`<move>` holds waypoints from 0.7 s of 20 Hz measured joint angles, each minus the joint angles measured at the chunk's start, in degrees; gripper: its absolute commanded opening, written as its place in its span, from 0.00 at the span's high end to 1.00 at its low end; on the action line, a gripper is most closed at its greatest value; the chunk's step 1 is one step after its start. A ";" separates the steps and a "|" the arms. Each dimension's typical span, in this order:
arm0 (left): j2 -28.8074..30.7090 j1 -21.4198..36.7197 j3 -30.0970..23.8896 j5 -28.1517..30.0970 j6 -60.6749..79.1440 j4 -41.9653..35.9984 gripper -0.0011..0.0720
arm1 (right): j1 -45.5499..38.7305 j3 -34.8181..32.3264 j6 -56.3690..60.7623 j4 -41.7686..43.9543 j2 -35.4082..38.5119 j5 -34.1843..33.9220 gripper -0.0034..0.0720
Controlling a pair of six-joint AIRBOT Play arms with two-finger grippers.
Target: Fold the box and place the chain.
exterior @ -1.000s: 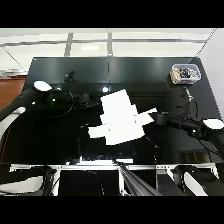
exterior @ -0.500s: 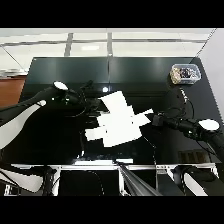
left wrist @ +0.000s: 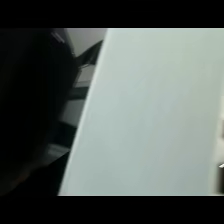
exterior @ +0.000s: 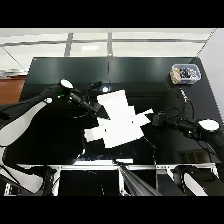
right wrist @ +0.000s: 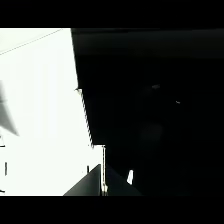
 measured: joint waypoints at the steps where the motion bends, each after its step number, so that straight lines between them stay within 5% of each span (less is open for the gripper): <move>1: 0.00 -0.44 0.85 -0.20 0.61 1.40 0.81 | 0.00 0.00 -0.11 -0.02 0.00 0.00 0.93; 2: -0.04 -0.85 1.66 -0.24 1.05 2.97 0.87 | 0.00 0.00 -0.11 -0.04 0.00 0.02 0.80; 3: -0.04 -1.11 2.29 -0.22 1.42 4.13 0.88 | 0.00 0.00 -0.11 -0.04 0.00 -0.04 0.42; 4: -0.07 -1.38 2.86 -0.17 1.84 4.94 0.95 | 0.00 0.02 -0.11 -0.04 0.00 -0.24 0.24; 7: -0.04 -1.62 4.22 -0.04 2.78 6.54 0.95 | -1.44 2.08 -0.13 -3.10 0.02 -0.85 0.25; 14: 7.28 -3.50 2.34 1.64 6.10 10.14 0.96 | -6.45 17.14 2.56 -28.24 0.07 10.80 0.25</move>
